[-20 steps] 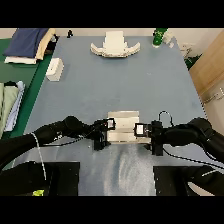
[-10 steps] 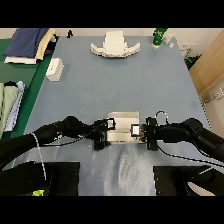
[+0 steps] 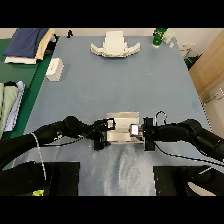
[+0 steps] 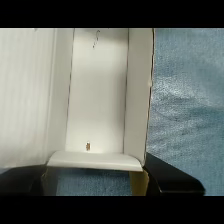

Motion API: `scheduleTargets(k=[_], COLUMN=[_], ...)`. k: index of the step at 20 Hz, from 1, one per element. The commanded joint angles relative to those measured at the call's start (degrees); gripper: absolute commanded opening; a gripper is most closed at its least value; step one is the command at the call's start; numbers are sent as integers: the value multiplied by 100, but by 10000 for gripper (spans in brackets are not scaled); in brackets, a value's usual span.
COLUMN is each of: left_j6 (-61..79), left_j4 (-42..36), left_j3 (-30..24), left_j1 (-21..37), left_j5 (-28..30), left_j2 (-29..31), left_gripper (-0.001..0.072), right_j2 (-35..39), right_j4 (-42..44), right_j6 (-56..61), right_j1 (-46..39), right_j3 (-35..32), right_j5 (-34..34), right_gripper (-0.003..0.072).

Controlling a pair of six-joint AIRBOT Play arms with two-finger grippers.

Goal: Fold the box.

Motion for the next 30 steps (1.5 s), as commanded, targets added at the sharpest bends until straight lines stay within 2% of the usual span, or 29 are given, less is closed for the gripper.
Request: scheduleTargets(k=[1, 2, 3, 6, 8, 10, 11, 12, 15, 20, 21, 22, 23, 26, 28, 30], left_j6=[0, 0, 0, 0, 0, 0, 0, 0, 0, 0, 0, 0, 0, 0, 0, 0], left_j4=[-4, -4, -2, -4, -4, -4, -4, -4, -4, -4, -4, -4, -4, -2, -4, -4], left_j3=[2, 2, 2, 2, 2, 2, 2, 2, 2, 2, 2, 2, 2, 2, 2, 2], left_j1=[2, 2, 2, 2, 2, 2, 2, 2, 2, 2, 2, 2, 2, 2, 2, 2], left_j5=[0, 2, 0, 0, 0, 0, 0, 0, 2, 2, 0, 0, 2, 0, 2, 0], left_j2=[-4, -4, -4, -4, -4, -4, -4, -4, -4, -4, -4, -4, -4, -4, -4, -4], left_gripper=[444, 444, 444, 444, 444, 444, 444, 444, 444, 444, 444, 444, 444, 444, 444, 444], right_j2=[-129, -155, -155, -155, -153, -144, -101, -31, 258, 675, 619, 503, 348, -173, -393, -503], right_j4=[63, 66, 61, 59, 59, 2, -114, -398, -2194, -5829, -6116, -5869, -5228, -2422, -935, -190], right_j6=[-35, -35, -33, 20, 28, 44, 337, 938, 3689, 8310, 8918, 9134, 9134, 8450, 7698, 7361], right_j1=[61, 61, 59, 59, 59, 57, 50, 46, 44, -282, -568, -911, -1303, -2262, -2343, -2256], right_j3=[-2, -2, -2, 2, 4, 20, 50, 114, 372, 654, 656, 658, 658, 656, 656, 656], right_j5=[22, 74, 127, 122, 109, -37, -223, -431, -1025, -1849, -2059, -2245, -2389, -2428, -2424, -2448], right_gripper=[117, 422, 608, 649, 649, 640, 541, 332, 1, 1, 1, 1, 1, 0, 1, 0])
